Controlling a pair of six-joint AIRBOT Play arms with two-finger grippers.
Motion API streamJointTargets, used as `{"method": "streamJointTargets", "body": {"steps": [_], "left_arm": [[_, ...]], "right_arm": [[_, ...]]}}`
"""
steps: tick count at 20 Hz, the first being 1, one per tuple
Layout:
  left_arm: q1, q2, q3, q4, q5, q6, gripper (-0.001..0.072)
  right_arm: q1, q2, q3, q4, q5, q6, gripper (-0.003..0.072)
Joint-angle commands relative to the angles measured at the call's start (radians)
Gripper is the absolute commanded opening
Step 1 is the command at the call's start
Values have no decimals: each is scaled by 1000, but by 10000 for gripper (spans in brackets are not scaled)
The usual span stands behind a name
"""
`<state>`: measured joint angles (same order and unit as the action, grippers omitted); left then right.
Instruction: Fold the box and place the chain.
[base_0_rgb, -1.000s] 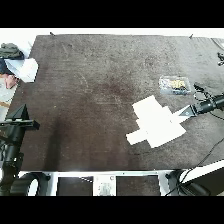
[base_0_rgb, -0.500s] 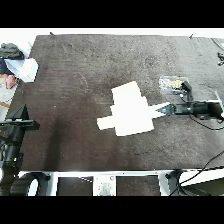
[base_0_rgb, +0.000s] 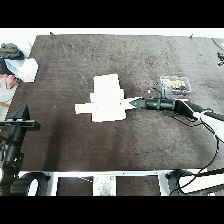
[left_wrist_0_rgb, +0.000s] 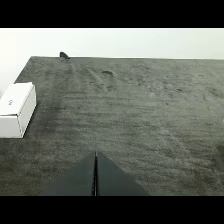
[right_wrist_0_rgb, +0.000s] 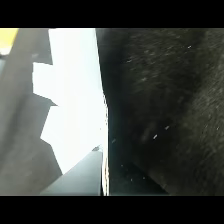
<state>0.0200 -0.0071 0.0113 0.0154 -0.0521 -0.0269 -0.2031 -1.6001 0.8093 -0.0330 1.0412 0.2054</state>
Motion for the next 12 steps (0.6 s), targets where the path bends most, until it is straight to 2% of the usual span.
{"method": "streamJointTargets", "body": {"steps": [1, 2, 3, 6, 8, 10, 12], "left_arm": [[0, 0, 1, 1, -72, 2, 15], [0, 0, 1, 4, -109, 19, 135], [0, 0, 2, 3, -141, 42, 414], [0, -6, 11, 3, -177, 45, 402], [0, -55, 43, 4, -191, 45, 402], [0, -163, 100, 4, -227, 47, 403], [0, -327, 178, 4, -252, 47, 403]], "right_arm": [[75, 1, -3, 30, -184, -4, -7], [83, 1, -3, 31, -204, -4, -7], [84, 1, -3, 31, -208, -4, -7], [84, 2, -3, 46, -209, -5, -7], [84, 4, -3, 69, -208, -28, -7], [84, 5, -3, 106, -196, -27, -8], [86, 5, -4, 109, -185, -26, -8]]}}
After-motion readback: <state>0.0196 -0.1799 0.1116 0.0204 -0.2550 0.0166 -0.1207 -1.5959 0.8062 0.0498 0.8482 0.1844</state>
